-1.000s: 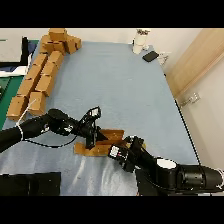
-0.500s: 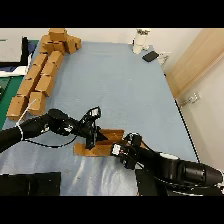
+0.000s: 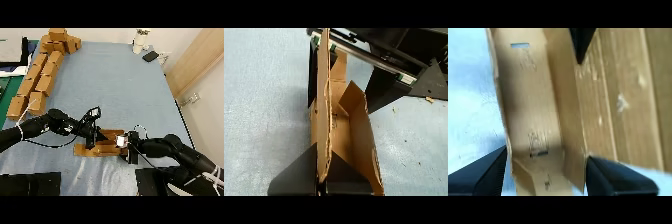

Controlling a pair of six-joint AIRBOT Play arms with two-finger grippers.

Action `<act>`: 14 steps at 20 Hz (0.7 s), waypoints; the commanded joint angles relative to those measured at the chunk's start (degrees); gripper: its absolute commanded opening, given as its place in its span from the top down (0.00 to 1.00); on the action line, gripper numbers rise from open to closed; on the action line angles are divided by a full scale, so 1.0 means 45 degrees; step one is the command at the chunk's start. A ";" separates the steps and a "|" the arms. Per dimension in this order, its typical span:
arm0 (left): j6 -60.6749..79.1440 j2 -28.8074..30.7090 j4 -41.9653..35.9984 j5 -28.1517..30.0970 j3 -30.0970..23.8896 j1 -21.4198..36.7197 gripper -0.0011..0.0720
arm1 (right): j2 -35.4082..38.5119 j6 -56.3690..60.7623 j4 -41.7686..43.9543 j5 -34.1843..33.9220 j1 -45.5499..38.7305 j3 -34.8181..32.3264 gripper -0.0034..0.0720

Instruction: Fold the box.

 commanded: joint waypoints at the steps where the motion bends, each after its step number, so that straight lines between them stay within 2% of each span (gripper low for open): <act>1: 0.0000 -0.0005 0.0000 0.0010 -0.0005 0.0000 0.97 | -0.1311 -0.3220 0.2618 -0.0282 -0.1025 0.0447 0.00; 14: 0.0000 -0.0005 0.0000 0.0010 -0.0005 0.0000 0.97 | -0.1190 -0.2977 0.2137 -0.1039 -0.1030 0.0306 0.00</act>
